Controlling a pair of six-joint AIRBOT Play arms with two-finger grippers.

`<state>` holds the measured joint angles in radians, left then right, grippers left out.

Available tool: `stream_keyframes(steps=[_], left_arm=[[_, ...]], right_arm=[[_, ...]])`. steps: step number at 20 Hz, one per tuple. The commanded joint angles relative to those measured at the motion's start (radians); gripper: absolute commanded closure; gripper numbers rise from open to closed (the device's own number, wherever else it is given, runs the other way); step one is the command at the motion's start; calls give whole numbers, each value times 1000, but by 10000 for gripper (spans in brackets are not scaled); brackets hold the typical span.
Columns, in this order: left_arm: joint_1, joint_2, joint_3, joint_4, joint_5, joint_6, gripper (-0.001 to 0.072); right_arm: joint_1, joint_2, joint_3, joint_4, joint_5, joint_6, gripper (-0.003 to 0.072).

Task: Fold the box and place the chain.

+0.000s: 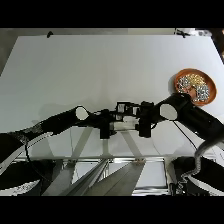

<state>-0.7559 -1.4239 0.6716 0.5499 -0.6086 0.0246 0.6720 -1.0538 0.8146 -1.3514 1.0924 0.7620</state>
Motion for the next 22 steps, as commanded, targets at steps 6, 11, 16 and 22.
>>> stream_keyframes(steps=[6,11,16,22], left_arm=[[0,0,0,0,2,0,219],[0,0,0,0,2,0,219],[0,0,0,0,2,0,219],[0,0,0,0,2,0,219]], right_arm=[[-4,169,-2,37,-17,117,674],[-55,168,-186,432,-313,91,674],[-55,167,-277,468,-384,90,675],[-55,152,-326,486,-395,90,677]])
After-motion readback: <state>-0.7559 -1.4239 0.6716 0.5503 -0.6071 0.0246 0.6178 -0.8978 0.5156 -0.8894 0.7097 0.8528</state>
